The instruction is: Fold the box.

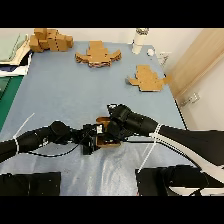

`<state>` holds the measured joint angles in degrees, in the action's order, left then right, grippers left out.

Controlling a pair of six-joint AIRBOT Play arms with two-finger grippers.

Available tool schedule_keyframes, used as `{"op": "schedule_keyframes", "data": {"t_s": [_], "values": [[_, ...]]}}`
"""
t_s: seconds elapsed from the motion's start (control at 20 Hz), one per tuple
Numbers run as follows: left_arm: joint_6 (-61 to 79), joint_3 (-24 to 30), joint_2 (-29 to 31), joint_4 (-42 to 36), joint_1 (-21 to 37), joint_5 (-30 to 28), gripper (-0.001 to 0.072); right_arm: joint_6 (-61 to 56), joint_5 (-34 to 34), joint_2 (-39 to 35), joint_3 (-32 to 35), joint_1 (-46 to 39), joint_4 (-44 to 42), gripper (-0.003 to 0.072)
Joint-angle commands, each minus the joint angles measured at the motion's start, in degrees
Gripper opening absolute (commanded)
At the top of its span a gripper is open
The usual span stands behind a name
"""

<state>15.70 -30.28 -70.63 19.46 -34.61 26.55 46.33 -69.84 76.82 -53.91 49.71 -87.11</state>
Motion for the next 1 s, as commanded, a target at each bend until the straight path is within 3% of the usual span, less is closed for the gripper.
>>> {"op": "schedule_keyframes", "data": {"t_s": [0.0,0.05,0.3,0.35,0.4,0.45,0.6,0.8,0.85,0.9,0.95], "values": [[0.1,0.0,0.0,0.0,0.0,0.0,0.0422,-0.4,0.4,0.4,-0.1,0.0,-0.3,0.0067],[0.1,0.0,0.0,0.0,0.0,0.0,0.0422,-0.4,0.4,0.4,-0.1,0.0,-0.3,0.0004],[0.1,0.0,0.0,0.0,0.0,0.0,0.0422,0.5,0.3,0.3,-0.1,0.1,-0.4,0.0013],[0.1,0.0,0.0,0.0,0.0,0.0,0.0422,0.5,0.0,0.1,-0.1,0.0,-0.5,0.0142],[0.1,0.0,0.0,0.0,0.0,0.0,0.0422,0.5,-0.5,0.0,-0.1,0.0,-0.5,0.0388],[0.1,0.0,0.0,0.0,0.0,0.0,0.0423,0.5,-0.7,-0.1,-0.1,0.0,-0.5,0.0474],[0.1,0.0,0.0,0.0,0.0,0.0,0.0422,0.4,-1.6,-0.2,-0.1,0.0,-0.5,0.0470],[0.1,0.0,0.0,0.0,0.0,0.0,0.0422,0.2,-2.1,-0.2,-0.1,0.0,-0.2,0.0395],[0.1,0.0,0.0,0.0,0.0,0.0,0.0422,0.2,-2.2,-0.2,-0.1,0.0,-0.3,0.0348],[0.1,0.0,0.0,0.0,0.0,0.0,0.0423,0.2,-2.2,-0.2,-0.1,0.0,-0.2,0.0247],[0.1,0.0,0.0,0.0,0.0,0.0,0.0422,0.2,-2.3,-0.2,-0.1,0.0,-0.3,0.0032]]}}
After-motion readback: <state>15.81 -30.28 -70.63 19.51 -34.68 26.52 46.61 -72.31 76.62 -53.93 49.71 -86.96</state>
